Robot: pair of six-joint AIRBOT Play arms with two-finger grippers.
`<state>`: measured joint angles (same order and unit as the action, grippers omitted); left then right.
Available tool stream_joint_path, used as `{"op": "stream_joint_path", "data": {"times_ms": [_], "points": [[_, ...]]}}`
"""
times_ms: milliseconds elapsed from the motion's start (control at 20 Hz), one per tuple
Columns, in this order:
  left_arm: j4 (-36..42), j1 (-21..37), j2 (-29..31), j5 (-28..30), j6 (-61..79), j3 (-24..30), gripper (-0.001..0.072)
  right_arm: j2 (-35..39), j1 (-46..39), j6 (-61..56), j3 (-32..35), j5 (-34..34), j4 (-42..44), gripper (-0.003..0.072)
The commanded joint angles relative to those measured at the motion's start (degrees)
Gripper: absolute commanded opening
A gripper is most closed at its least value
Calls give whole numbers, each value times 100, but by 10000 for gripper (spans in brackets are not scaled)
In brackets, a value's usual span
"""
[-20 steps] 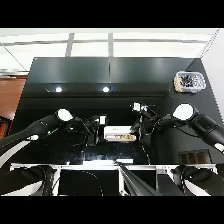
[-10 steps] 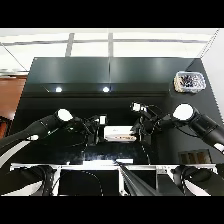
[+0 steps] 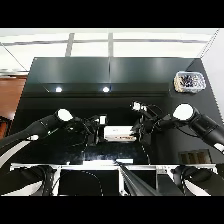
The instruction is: Fold the box and place the chain.
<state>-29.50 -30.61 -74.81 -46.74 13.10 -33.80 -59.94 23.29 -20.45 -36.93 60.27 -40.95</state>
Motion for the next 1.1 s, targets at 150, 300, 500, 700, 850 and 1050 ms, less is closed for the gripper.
{"op": "stream_joint_path", "data": {"times_ms": [150, 300, 500, 700, 850, 1050], "points": [[-2, 0, -4, 0, 0, -2, 483, -4, 4, -317, -2, 20, -2, 212], [-2, 0, -4, 0, 0, -2, 483, -2, 2, -343, -2, 15, 0, 212], [-2, 0, -4, 0, 0, -2, 483, -2, 0, -396, -2, 13, 2, 211], [-2, 0, -4, 0, 0, -2, 483, 0, -2, -374, -4, -63, -4, 211], [-2, 0, -4, 0, 0, -2, 483, 4, -42, -374, -7, -98, -127, 211], [-2, 0, -4, 0, 0, -2, 483, 9, -114, -376, -13, -92, -256, 211]]}}
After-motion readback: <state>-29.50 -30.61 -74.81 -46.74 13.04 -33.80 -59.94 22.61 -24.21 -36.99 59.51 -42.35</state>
